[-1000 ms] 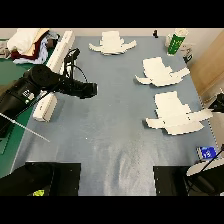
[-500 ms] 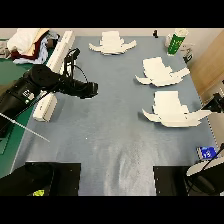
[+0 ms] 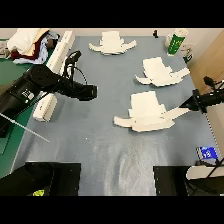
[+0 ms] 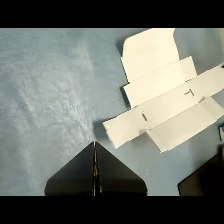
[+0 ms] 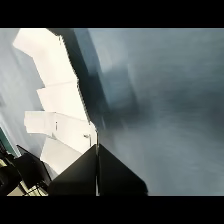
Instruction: Fold the box.
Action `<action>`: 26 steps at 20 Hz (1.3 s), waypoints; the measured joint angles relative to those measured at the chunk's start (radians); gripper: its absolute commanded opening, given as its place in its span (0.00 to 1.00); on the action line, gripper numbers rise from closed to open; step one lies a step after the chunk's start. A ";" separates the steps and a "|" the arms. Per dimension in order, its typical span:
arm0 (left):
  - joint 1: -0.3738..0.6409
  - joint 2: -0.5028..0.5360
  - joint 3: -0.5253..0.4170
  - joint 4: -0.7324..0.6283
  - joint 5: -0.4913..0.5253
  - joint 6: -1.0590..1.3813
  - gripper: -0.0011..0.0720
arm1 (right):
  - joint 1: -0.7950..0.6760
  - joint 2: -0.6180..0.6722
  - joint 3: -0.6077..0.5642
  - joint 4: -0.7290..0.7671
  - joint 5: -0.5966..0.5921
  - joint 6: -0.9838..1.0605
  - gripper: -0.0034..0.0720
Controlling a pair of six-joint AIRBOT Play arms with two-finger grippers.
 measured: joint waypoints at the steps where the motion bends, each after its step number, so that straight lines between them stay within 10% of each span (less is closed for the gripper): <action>1: 0.004 0.001 0.000 0.001 -0.029 0.004 0.03 | 0.046 0.068 -0.074 0.008 -0.037 0.023 0.04; 5: 0.016 0.001 0.000 0.001 -0.150 0.039 0.03 | 0.218 0.330 -0.343 0.021 -0.166 0.117 0.05; 7: 0.019 0.001 0.000 0.001 -0.193 0.054 0.03 | 0.293 0.443 -0.455 0.025 -0.235 0.167 0.38; 9: 0.019 0.001 0.000 0.001 -0.217 0.064 0.03 | 0.340 0.503 -0.527 0.021 -0.287 0.212 0.45; 18: 0.019 0.001 0.000 0.000 -0.237 0.080 0.04 | 0.389 0.427 -0.597 0.009 -0.305 0.213 0.36; 19: 0.019 0.001 0.000 0.000 -0.237 0.080 0.18 | 0.391 0.409 -0.598 0.021 -0.300 0.189 0.28; 20: 0.019 0.001 0.000 0.000 -0.237 0.081 0.64 | 0.391 0.394 -0.599 0.034 -0.294 0.164 0.24; 21: 0.019 0.001 0.000 0.000 -0.237 0.084 0.77 | 0.392 0.377 -0.600 0.049 -0.288 0.135 0.08; 26: 0.023 -0.003 0.000 0.000 -0.203 0.088 0.63 | 0.436 0.348 -0.609 0.156 -0.282 -0.058 0.04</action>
